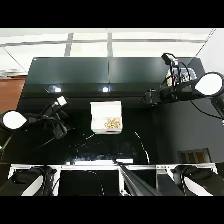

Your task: Fold the box and place the chain.

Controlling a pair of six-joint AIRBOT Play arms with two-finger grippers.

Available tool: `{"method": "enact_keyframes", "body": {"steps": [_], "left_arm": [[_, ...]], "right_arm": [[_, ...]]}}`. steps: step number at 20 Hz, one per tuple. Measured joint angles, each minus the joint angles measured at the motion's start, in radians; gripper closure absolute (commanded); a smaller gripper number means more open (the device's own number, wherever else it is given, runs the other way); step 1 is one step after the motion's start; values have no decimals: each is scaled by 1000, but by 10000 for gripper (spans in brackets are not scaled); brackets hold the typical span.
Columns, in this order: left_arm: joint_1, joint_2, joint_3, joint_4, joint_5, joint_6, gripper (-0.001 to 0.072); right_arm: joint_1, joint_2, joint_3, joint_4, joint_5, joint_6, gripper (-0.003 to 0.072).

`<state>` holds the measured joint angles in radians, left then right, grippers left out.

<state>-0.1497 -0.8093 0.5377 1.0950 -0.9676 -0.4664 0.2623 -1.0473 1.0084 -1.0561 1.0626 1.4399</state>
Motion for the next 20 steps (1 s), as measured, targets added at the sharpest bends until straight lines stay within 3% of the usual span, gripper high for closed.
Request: {"method": "enact_keyframes", "body": {"steps": [8,16,20], "left_arm": [[-83,-200,-26,-157,91,351,-2],[-95,-335,-16,-431,101,640,-10],[-98,-384,-5,-464,92,697,-9]], "right_arm": [[0,0,0,0,-8,23,374],[0,0,0,1,-6,27,374],[0,0,0,3,-6,31,374]]}}
